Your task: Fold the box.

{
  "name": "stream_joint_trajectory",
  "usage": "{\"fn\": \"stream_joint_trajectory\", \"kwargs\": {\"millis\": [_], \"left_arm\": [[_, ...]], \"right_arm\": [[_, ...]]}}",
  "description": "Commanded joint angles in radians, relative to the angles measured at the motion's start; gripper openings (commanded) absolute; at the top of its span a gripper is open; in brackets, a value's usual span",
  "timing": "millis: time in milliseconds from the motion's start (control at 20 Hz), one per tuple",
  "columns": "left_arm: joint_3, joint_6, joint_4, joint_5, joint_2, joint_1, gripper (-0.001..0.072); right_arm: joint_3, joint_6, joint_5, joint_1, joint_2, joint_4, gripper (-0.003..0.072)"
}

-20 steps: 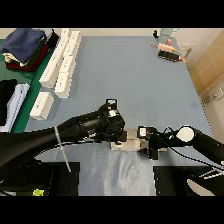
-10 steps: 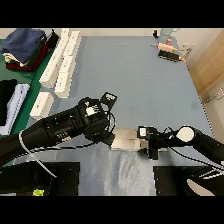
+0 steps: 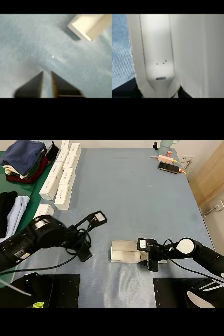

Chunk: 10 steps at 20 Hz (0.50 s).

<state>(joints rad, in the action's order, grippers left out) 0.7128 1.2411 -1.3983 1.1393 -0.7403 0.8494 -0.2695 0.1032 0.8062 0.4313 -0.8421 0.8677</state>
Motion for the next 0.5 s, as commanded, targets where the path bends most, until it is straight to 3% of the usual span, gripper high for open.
{"fn": "stream_joint_trajectory", "kwargs": {"millis": [0, 200, 450], "left_arm": [[-0.200, -0.671, 0.438, -0.227, 0.136, -0.217, 0.0687], [-0.294, -1.149, 0.803, -0.311, 0.012, -0.347, 0.0687], [-0.294, -1.599, 0.988, -0.322, -0.258, -0.344, 0.0686]], "right_arm": [[-0.001, 0.000, 0.000, 0.000, 0.001, 0.000, 0.0471], [-0.001, 0.000, 0.000, 0.000, 0.001, 0.000, 0.0471], [-0.001, 0.000, 0.000, 0.000, 0.001, 0.000, 0.0471]]}}
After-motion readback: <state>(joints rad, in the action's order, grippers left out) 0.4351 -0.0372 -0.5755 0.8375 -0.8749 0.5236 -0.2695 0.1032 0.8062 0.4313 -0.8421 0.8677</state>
